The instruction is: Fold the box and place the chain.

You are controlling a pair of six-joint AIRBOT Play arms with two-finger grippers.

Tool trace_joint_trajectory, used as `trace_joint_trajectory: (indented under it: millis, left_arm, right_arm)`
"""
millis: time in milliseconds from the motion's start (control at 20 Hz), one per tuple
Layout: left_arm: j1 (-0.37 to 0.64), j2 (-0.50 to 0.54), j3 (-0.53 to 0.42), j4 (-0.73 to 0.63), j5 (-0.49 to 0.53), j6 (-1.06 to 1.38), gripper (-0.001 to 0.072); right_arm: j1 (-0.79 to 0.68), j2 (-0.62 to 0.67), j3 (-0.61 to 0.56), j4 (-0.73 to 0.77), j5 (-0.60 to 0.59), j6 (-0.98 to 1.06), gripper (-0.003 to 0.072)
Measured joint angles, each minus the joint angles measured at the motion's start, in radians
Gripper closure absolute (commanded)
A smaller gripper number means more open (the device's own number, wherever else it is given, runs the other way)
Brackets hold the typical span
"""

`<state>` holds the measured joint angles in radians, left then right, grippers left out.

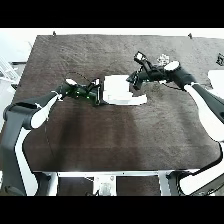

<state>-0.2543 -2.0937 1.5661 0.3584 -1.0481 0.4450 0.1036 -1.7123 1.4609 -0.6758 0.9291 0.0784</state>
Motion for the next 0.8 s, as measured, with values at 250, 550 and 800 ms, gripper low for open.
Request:
trace_joint_trajectory:
  millis: [250,550,800]
  left_arm:
    - [0.0,0.0,0.0,0.0,0.0,0.0,0.0172]
    - [0.0,0.0,0.0,0.0,0.0,0.0,0.0172]
    - [0.0,0.0,0.0,0.0,0.0,0.0,0.0172]
  right_arm:
    - [0.0,0.128,-0.132,-0.156,0.0,-0.003,-0.0019]
    - [0.0,0.125,-0.224,-0.238,-0.002,-0.08,-0.0019]
    - [0.0,0.09,-0.238,-0.251,-0.003,-0.108,-0.0016]
